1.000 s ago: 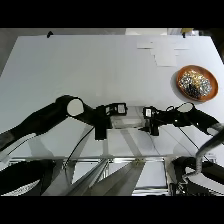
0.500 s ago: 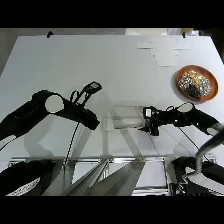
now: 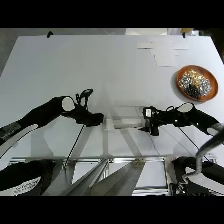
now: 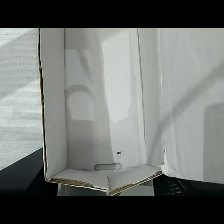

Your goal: Fold the box and place the chain.

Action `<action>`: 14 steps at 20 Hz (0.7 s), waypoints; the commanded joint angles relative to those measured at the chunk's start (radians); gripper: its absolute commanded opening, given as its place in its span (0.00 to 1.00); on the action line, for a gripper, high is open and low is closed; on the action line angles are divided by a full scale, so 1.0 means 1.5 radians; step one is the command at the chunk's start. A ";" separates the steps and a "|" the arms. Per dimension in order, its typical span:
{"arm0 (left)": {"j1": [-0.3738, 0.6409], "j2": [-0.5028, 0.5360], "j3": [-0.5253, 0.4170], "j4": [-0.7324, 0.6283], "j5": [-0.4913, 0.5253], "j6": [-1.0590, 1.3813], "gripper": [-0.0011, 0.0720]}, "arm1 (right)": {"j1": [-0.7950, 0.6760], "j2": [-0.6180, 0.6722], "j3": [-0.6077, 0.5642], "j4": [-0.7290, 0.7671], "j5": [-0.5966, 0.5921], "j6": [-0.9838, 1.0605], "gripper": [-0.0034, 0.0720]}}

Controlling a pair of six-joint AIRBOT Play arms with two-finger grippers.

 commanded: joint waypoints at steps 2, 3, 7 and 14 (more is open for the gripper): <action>-0.005 -0.020 -0.001 -0.075 0.016 0.051 0.02 | 0.000 0.001 0.001 0.000 0.000 0.000 0.65; -0.008 -0.019 -0.001 -0.095 0.016 0.071 0.02 | 0.000 0.001 0.001 0.000 0.000 0.000 0.65; -0.030 -0.017 -0.001 -0.165 0.017 0.137 0.02 | 0.000 0.001 0.001 0.000 0.000 0.000 0.65; -0.041 0.047 -0.001 -0.148 0.049 0.139 0.17 | 0.000 0.001 0.001 0.000 0.000 0.000 0.65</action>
